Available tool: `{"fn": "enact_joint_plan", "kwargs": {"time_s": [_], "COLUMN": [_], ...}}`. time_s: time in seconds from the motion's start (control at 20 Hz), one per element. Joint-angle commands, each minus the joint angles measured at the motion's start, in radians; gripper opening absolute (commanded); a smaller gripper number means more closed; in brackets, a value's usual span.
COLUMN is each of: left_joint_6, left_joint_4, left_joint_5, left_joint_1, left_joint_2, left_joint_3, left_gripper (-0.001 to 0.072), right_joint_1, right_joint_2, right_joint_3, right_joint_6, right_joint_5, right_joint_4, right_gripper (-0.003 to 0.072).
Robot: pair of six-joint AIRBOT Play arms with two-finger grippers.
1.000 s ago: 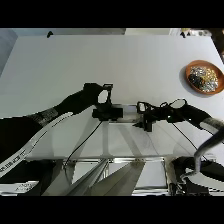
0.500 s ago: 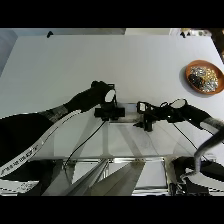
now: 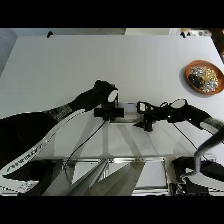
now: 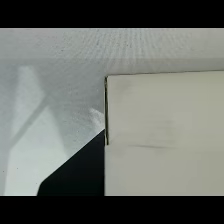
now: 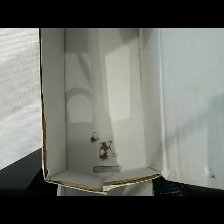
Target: Fold the box and place the chain.
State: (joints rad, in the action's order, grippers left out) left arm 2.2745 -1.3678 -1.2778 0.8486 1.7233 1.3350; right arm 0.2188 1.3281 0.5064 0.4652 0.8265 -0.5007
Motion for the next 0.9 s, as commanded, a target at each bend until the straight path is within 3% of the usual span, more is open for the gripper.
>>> {"fn": "enact_joint_plan", "kwargs": {"time_s": [0.0,0.1,0.2,0.6,0.85], "left_joint_6": [0.004,0.003,-0.002,-0.012,-0.012], "left_joint_4": [0.0,0.0,-0.001,-0.119,-0.095], "left_joint_5": [0.002,0.001,0.002,-0.051,0.006], "left_joint_1": [0.001,0.001,-0.002,-0.011,0.003], "left_joint_2": [0.001,-0.001,-0.01,-0.04,-0.024], "left_joint_3": [0.001,0.001,0.002,-0.001,-0.019], "left_gripper": [0.0025,0.0122,0.0281,0.028,0.0273], "right_joint_1": [0.0,0.0,0.0,0.0,0.0], "right_joint_2": [0.0,0.0,0.0,0.0,0.0], "right_joint_3": [0.001,0.001,0.001,0.001,0.001], "right_joint_6": [0.0,0.0,0.0,0.0,0.0], "right_joint_5": [0.0,0.0,0.0,0.0,0.0], "right_joint_4": [0.0,0.001,0.001,0.001,0.001], "right_gripper": [0.0298,0.0298,0.0298,0.0298,0.0298]}}
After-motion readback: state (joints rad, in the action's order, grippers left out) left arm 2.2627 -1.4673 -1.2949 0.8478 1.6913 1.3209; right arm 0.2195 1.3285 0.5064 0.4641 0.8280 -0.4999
